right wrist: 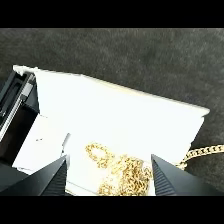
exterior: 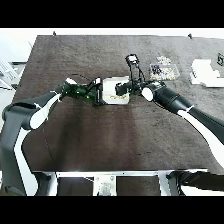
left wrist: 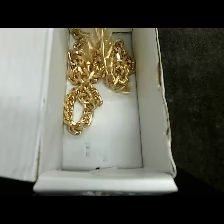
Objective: Fold the box and place the chain.
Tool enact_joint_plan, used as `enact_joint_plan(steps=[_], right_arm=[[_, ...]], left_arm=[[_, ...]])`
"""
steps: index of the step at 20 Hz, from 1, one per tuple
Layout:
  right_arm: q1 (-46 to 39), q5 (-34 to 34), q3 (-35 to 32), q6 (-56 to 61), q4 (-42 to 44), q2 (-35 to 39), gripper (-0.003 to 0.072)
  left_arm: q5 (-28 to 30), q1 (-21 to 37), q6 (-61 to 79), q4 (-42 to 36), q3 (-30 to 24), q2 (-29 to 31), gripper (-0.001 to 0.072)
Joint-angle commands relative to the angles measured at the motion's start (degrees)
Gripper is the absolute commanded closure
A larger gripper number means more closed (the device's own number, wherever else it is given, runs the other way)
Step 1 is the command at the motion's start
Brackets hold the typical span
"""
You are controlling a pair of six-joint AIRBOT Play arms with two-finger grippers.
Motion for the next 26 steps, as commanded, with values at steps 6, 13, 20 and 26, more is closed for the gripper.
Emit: enact_joint_plan(steps=[6, 13, 20, 26], right_arm=[[-13.62, 0.44, -0.24, 0.74, -3.32, 3.15, 0.0106], [-28.50, -0.98, 5.51, -10.36, 15.85, -13.42, 0.0105], [-31.47, 9.94, 22.58, -30.64, 35.04, -26.75, 0.0111], [-34.53, 17.46, 27.17, -46.07, 50.64, -30.38, 0.0272]], left_arm=[[0.00, 0.02, 0.00, 0.00, -0.02, 0.04, 0.0239], [0.00, 0.02, 0.00, 0.00, 0.00, 0.04, 0.0239], [0.02, 0.02, 0.02, 0.00, 0.00, 0.04, 0.0239], [0.00, 0.02, 0.00, 0.00, 0.00, 0.04, 0.0238]])
